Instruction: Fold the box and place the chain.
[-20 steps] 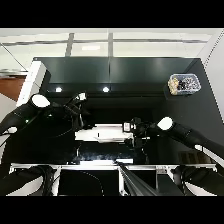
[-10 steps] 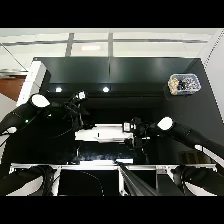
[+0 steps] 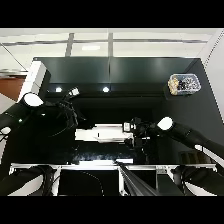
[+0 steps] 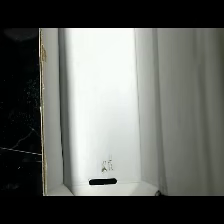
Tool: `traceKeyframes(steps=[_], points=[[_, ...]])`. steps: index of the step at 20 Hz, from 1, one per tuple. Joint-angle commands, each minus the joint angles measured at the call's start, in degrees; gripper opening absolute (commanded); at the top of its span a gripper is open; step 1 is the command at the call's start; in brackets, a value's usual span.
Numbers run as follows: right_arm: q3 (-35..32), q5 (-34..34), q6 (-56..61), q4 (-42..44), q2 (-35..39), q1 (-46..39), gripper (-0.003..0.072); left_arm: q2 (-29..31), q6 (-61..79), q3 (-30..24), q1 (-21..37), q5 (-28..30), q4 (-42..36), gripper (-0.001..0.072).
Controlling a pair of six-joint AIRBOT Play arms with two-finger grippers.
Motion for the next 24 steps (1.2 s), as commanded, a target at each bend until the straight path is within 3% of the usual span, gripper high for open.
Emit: traceKeyframes(steps=[1, 5, 9, 12, 16, 19, 24], points=[[-0.02, 0.0, 0.0, 0.0, -0.02, 0.04, 0.048, 1.73, -5.38, -0.02, 3.61, -11.17, 0.7, 0.0027], [-0.02, 0.0, 0.0, 0.0, -0.02, 0.04, 0.048, 2.73, -18.82, -0.17, 4.94, -21.31, 0.63, 0.0027], [-0.02, -0.02, 0.0, -0.02, -0.02, 0.04, 0.048, 3.8, -20.9, -5.46, 0.83, -22.84, -8.68, 0.0026], [-0.02, -0.02, 0.02, 0.0, -0.02, 0.04, 0.048, 4.85, -18.67, -11.04, -4.79, -11.85, -22.62, 0.0026], [-0.02, -0.02, 0.0, 0.0, -0.02, 0.04, 0.048, 4.85, -16.87, -12.26, -11.87, 9.75, -34.34, 0.0027], [-0.02, -0.02, 0.0, -0.02, -0.02, 0.04, 0.048, 4.83, -15.3, -12.15, -13.11, 16.96, -38.27, 0.0027], [-0.02, -0.02, 0.0, -0.02, -0.02, 0.04, 0.048, 3.8, -14.36, -12.15, -16.31, 26.36, -38.25, 0.0027]])
